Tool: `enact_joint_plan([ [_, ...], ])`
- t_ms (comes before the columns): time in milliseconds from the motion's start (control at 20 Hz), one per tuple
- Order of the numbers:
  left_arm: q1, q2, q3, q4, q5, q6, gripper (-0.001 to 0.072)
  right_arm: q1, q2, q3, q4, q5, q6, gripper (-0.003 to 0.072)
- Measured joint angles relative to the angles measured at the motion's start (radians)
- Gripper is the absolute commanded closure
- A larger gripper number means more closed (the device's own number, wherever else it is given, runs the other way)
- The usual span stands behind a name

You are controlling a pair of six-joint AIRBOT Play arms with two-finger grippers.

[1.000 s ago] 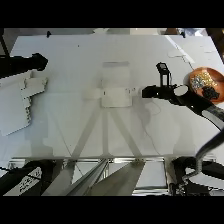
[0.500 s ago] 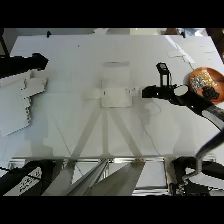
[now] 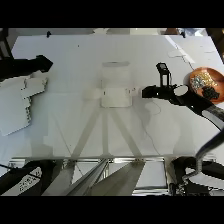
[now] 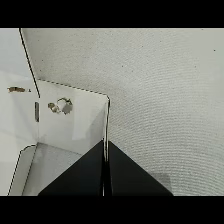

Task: Fold the box and place the chain.

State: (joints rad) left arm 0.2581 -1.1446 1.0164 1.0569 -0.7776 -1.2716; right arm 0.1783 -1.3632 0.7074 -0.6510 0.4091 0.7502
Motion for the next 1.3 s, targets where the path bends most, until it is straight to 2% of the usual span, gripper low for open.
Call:
enact_joint_plan([
  [200,-0.044,-0.152,0.072,-0.128,-0.084,0.181,0.0074,0.000,0.000,0.000,0.000,0.000,0.000,0.0670],
  [300,-0.083,-0.249,0.161,-0.206,-0.158,0.290,0.0069,0.000,0.000,0.000,0.000,-0.001,0.000,0.0670],
  [400,-0.130,-0.348,0.270,-0.265,-0.228,0.377,0.0013,0.000,0.000,0.000,0.000,-0.001,0.000,0.0670],
  [500,-0.179,-0.445,0.376,-0.299,-0.277,0.441,0.0012,0.000,0.000,0.000,0.000,-0.001,0.000,0.0670],
  [700,-0.272,-0.611,0.531,-0.324,-0.312,0.521,0.0013,0.000,0.000,0.000,0.000,-0.002,0.000,0.0670],
  [900,-0.329,-0.702,0.588,-0.332,-0.297,0.554,0.0013,0.000,0.000,0.000,0.000,-0.002,0.000,0.0670],
  [1150,-0.381,-0.747,0.606,-0.309,-0.286,0.572,0.0016,0.000,0.000,0.000,0.000,-0.002,0.000,0.0670],
  [1250,-0.396,-0.754,0.608,-0.292,-0.282,0.575,0.0050,0.000,0.000,0.000,0.000,-0.002,0.000,0.0670],
  [1300,-0.401,-0.756,0.609,-0.290,-0.283,0.581,0.0096,0.000,0.000,0.000,0.000,-0.002,0.000,0.0670],
])
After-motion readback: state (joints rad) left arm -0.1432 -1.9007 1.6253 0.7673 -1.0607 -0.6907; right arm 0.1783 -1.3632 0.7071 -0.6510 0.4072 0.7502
